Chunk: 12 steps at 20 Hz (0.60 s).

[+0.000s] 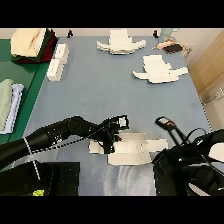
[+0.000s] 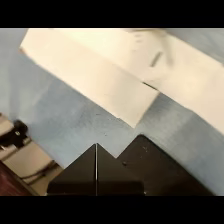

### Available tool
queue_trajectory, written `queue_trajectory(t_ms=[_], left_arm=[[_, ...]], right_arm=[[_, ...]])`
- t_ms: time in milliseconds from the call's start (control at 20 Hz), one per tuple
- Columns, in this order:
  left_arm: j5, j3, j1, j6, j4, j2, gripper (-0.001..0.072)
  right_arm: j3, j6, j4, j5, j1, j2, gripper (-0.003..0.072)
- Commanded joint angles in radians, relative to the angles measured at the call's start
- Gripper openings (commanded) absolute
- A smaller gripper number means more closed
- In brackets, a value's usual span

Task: Fold the box.

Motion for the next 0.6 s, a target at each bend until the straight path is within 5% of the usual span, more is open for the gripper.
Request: queue_trajectory(t_ms=[0, 250, 300, 350, 400, 550], left_arm=[[0.000, 0.000, -0.001, 0.000, 0.000, 0.001, 0.0021], [0.000, 0.000, -0.001, 0.000, 0.000, 0.001, 0.0022], [0.000, 0.000, -0.001, 0.000, 0.000, 0.001, 0.0021], [0.000, 0.000, -0.001, 0.000, 0.000, 0.001, 0.0022], [0.000, 0.000, -0.001, 0.000, 0.000, 0.001, 0.0022], [0.000, 0.000, -0.001, 0.000, 0.000, 0.001, 0.0021]], right_arm=[[-0.043, -0.180, -0.116, -0.160, 0.220, -0.061, 0.0002], [-0.043, -0.134, -0.404, -0.289, 0.628, -0.207, 0.0012], [-0.044, -0.121, -0.469, -0.305, 0.690, -0.227, 0.0165], [-0.045, -0.104, -0.534, -0.328, 0.735, -0.248, 0.0403], [-0.045, -0.094, -0.586, -0.337, 0.753, -0.269, 0.0508], [-0.045, -0.072, -0.666, -0.346, 0.751, -0.341, 0.0523]])
